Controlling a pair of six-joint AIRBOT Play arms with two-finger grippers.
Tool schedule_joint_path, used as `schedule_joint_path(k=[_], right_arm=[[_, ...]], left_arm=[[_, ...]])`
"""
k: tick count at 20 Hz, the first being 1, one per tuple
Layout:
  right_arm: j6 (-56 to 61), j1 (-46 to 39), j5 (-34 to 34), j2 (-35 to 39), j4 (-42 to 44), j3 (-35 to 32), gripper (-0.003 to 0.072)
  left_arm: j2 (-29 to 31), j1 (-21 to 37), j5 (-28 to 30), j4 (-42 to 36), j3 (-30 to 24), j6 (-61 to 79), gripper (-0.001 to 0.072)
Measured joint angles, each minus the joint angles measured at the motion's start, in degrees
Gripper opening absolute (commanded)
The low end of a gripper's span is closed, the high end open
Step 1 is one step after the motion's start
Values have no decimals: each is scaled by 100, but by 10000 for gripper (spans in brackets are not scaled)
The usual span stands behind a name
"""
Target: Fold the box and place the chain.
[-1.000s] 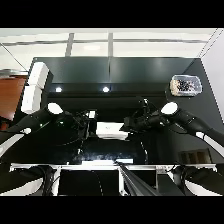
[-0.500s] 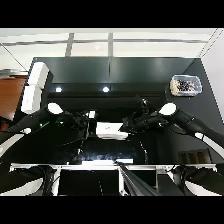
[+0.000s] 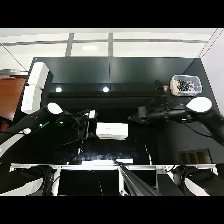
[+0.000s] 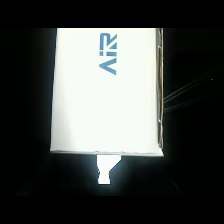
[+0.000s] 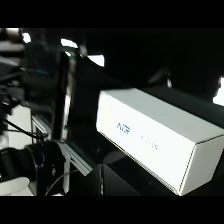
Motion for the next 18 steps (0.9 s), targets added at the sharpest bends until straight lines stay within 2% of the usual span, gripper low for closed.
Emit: schedule_joint_path(k=[3,7,11,14,18], right_arm=[[9,-553,286,505,-31,0,25],[24,-1071,562,793,-153,0,25],[-7,-1270,673,876,-369,0,25],[-28,-1316,697,896,-555,0,25],[-42,-1335,673,907,-743,0,25]], left_arm=[[291,0,-11,310,72,-498,716],[966,24,-162,697,146,-1182,716],[1569,9,-367,568,170,-1480,714],[1657,-173,-142,378,179,-1550,713],[1353,-669,129,291,258,-1589,712]])
